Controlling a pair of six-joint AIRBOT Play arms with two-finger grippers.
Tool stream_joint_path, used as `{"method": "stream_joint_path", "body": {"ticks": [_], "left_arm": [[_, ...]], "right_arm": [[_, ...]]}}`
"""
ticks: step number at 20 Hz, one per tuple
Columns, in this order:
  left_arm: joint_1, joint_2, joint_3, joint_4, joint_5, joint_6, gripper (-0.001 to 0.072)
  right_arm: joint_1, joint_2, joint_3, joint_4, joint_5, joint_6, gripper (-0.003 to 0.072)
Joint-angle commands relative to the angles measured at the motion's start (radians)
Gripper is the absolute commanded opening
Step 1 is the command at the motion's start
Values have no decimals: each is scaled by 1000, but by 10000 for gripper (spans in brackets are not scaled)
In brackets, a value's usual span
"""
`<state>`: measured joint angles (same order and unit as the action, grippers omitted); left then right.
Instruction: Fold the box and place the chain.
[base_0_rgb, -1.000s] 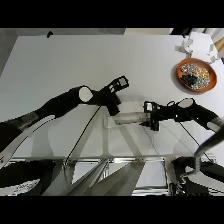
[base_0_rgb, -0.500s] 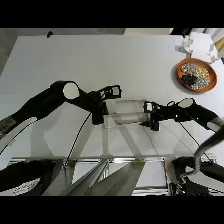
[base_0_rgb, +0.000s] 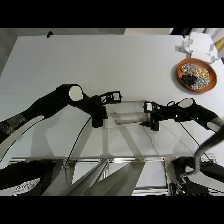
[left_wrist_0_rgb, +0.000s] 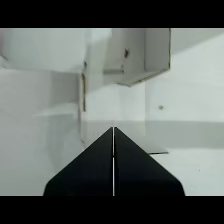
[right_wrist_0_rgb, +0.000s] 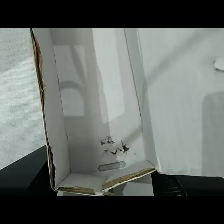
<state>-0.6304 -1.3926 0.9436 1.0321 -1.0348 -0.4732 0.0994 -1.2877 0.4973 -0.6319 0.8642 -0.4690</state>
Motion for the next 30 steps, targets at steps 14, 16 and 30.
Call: {"method": "stream_joint_path", "body": {"ticks": [14,16,30], "left_arm": [[-24,-40,-20,4,187,343,393],[-27,-44,-20,-8,185,343,389],[-76,-60,-20,-150,175,342,263]], "right_arm": [[-1,1,1,0,0,0,296],[-1,1,1,0,0,0,296],[-1,1,1,0,0,0,296]]}}
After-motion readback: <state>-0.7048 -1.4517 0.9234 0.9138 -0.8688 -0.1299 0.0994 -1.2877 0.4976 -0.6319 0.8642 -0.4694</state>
